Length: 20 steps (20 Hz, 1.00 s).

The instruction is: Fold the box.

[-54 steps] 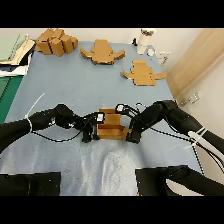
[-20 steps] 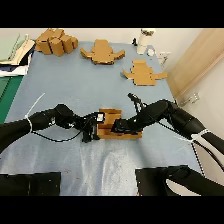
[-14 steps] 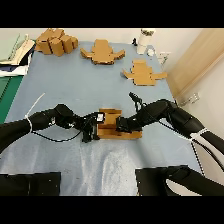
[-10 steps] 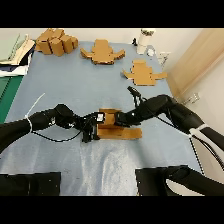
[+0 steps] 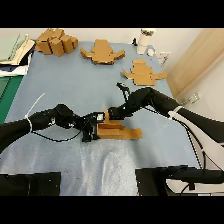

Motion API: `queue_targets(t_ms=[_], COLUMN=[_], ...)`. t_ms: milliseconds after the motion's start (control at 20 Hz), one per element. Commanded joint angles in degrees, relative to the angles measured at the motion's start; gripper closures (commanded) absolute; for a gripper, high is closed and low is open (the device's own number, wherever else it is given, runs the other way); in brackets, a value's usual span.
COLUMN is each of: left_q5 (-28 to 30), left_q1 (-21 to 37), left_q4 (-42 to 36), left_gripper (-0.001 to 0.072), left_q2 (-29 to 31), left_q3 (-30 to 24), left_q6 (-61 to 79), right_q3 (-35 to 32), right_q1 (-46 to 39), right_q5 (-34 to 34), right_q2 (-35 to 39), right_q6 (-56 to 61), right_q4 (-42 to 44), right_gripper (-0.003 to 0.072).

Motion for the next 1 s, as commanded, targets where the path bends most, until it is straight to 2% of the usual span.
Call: queue_targets(t_ms=[0,400,600,800,950], left_q5=[-0.1,-0.1,-0.1,-0.1,-0.1], left_q1=[0.0,0.0,0.0,0.0,0.0], left_q4=[0.0,0.0,0.0,0.0,0.0], left_gripper=[0.0181,0.018,0.018,0.018,0.018], left_q2=[0.0,0.0,0.0,0.0,0.0], left_q3=[0.1,0.1,0.1,0.1,0.1], left_q6=[0.2,0.2,0.2,0.2,0.2], right_q3=[0.6,0.9,4.7,6.1,6.0], right_q1=[0.5,0.2,-1.1,-4.0,-5.2], right_q5=[0.7,2.0,2.0,-1.0,-7.9], right_q2=[-3.4,-2.5,0.9,6.1,10.4], right_q6=[-3.0,-3.0,-2.9,-2.7,-2.7], right_q4=[-0.9,-1.2,-4.2,-6.5,-9.4], right_gripper=[0.0684,0.0683,0.0683,0.0683,0.0683])
